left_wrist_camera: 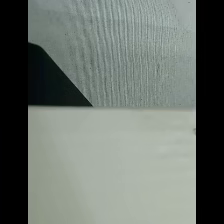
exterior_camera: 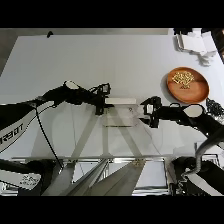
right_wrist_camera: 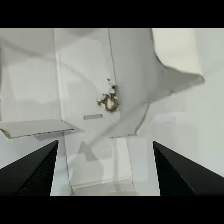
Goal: Fold the box and place the chain.
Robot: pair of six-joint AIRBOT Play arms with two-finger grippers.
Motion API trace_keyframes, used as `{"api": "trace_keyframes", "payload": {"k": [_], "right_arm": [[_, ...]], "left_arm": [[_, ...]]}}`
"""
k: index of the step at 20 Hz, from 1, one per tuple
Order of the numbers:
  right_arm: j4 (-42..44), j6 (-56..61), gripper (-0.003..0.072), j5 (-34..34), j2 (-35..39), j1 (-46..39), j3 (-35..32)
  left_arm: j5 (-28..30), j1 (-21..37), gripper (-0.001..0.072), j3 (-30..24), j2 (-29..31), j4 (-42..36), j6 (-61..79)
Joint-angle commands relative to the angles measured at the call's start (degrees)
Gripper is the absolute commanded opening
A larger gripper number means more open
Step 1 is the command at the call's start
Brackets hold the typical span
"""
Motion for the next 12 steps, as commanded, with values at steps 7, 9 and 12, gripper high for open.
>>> {"api": "trace_keyframes", "payload": {"k": [7, 9, 12], "right_arm": [[-0.50, 8.48, 0.0719, -3.39, 0.07, 6.38, -7.08], [1.20, 11.47, 0.0720, -5.46, -1.29, 8.63, -7.17], [11.78, 13.86, 0.0720, -9.16, -3.21, 11.08, -7.17]], "left_arm": [[0.00, 0.00, 0.0008, -0.02, -0.04, 0.00, 0.00], [0.00, 0.00, 0.0008, -0.02, -0.04, 0.02, 0.00], [0.00, 0.00, 0.0008, -0.02, -0.04, 0.02, 0.00]]}}
